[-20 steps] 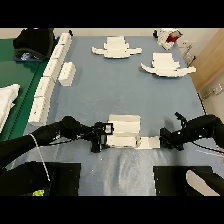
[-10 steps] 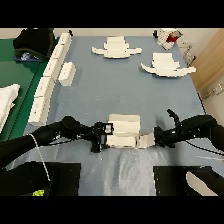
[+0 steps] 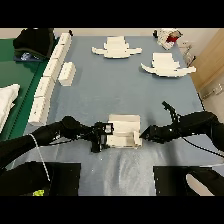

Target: Fold the box.

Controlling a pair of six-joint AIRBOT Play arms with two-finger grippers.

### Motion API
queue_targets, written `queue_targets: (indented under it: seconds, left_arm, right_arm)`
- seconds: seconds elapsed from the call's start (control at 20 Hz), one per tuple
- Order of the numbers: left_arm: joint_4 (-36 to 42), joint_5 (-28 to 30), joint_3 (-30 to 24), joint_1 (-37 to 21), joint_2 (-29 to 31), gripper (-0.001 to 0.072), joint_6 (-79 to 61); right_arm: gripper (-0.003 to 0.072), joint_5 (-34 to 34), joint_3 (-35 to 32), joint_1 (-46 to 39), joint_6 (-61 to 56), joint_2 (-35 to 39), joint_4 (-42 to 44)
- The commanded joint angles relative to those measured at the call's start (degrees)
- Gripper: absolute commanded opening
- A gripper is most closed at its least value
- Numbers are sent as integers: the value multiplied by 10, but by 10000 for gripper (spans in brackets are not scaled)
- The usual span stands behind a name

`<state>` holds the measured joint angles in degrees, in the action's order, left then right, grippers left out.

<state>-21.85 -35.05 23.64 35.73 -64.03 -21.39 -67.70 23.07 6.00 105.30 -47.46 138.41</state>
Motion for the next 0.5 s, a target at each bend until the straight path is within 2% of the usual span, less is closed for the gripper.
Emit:
queue_targets:
  seconds: [0.0,0.15,0.25,0.45]
  left_arm:
    - [0,0,0,0,0,512,0]
    - [0,0,1,0,0,512,0]
    - [0,0,1,0,0,512,0]
    - [0,0,0,0,0,512,0]
  right_arm:
    - [482,46,5,43,-11,3,-11]
    - [451,98,6,100,-64,-3,-43]
    - [450,106,24,143,-123,-19,-87]
    - [449,101,108,262,-347,-57,-266]
